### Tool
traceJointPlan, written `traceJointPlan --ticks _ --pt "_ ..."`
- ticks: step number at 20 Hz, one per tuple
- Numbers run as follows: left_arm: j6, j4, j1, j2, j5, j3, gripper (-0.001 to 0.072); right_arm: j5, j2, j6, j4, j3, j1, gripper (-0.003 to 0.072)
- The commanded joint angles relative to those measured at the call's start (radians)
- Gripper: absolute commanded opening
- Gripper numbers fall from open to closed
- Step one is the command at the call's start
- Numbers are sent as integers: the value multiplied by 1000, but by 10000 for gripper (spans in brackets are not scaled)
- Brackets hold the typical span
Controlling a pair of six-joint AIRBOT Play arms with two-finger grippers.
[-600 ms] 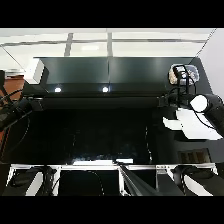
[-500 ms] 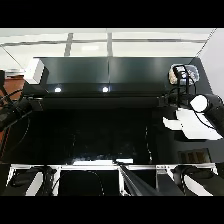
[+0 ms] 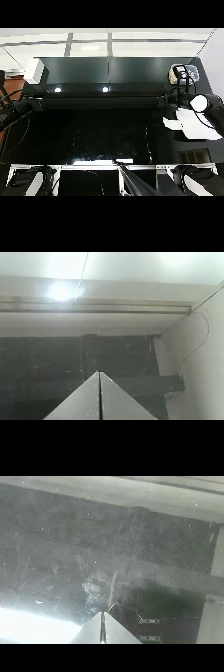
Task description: Fold the box and place the chain.
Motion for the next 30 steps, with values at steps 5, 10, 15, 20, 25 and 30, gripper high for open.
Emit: traceJointPlan --ticks 5,10,15,20,25,30 --pt "0 -4 1 -3 20 0 27 -55 0 0 398 0 2 15" --pt "-6 -97 1 -80 79 0 393 63 -1 0 306 0 0 720" --pt "-6 -124 1 -212 -63 0 703 290 -1 132 -93 115 -290 720" --pt "-6 -122 1 -222 -74 0 703 283 -56 171 -137 219 -990 720" --pt "23 -129 1 -222 -113 0 702 352 -306 -106 198 369 -1338 720" --pt "23 -135 1 -222 -107 0 702 734 -590 -351 220 592 -1266 720"
